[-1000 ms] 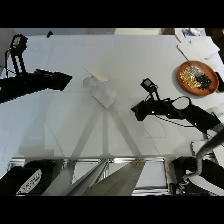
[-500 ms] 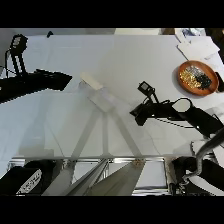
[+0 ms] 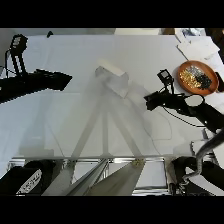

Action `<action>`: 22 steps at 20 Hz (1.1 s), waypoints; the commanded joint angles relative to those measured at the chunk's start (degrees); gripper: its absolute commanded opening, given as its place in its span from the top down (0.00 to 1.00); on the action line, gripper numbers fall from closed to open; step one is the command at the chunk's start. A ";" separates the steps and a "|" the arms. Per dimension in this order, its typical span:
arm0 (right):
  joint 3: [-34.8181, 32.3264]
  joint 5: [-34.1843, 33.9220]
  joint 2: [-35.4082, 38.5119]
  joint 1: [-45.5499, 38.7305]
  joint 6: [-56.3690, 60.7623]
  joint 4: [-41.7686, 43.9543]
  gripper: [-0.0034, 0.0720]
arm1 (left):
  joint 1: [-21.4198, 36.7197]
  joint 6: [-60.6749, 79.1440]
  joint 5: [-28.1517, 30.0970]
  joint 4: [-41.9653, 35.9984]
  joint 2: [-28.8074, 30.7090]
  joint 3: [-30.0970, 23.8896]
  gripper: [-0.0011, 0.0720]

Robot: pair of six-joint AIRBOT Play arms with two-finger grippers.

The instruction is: Fold the box and place the chain.

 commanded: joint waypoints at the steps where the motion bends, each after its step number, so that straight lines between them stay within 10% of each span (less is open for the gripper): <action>1: 0.00 3.19 -1.73 -0.66 -6.12 5.92 0.94 | -0.02 0.02 0.02 0.00 -0.02 0.02 0.04; 15: 0.26 33.94 19.67 -0.35 1.51 -0.13 0.94 | -0.02 0.02 0.02 0.00 -0.02 0.02 0.04; 22: 0.15 20.17 9.73 -0.37 2.03 -5.20 0.94 | -0.02 0.02 0.04 0.00 -0.02 0.02 0.04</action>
